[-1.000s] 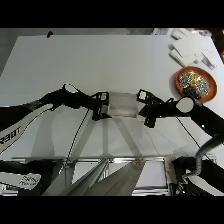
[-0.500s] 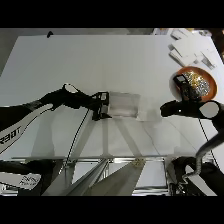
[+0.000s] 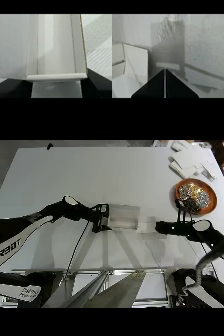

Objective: Fold the box and place the chain.

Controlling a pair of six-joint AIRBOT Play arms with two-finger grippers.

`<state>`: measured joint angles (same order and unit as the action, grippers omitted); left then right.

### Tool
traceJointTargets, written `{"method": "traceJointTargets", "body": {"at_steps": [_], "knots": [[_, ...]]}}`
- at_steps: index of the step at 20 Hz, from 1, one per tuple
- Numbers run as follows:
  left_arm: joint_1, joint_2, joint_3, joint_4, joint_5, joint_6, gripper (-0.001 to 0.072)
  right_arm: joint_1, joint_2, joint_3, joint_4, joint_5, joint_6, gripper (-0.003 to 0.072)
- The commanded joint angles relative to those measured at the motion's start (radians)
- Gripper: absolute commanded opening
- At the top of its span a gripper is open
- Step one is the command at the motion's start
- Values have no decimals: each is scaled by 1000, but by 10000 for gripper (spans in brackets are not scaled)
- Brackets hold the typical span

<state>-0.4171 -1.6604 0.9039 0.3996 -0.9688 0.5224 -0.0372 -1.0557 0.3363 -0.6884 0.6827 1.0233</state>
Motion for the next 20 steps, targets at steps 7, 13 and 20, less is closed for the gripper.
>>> {"method": "traceJointTargets", "body": {"at_steps": [7, 13, 20], "knots": [[0, 1, 0, 0, 0, 0, 88, 102, -78, -8, 302, -11, -169, 19], [0, 1, 0, 0, 0, 0, 88, 151, 33, -8, 338, 4, -195, 291], [0, 1, 0, 0, 0, 0, 88, 171, 72, -5, 409, 5, -182, 344]]}}
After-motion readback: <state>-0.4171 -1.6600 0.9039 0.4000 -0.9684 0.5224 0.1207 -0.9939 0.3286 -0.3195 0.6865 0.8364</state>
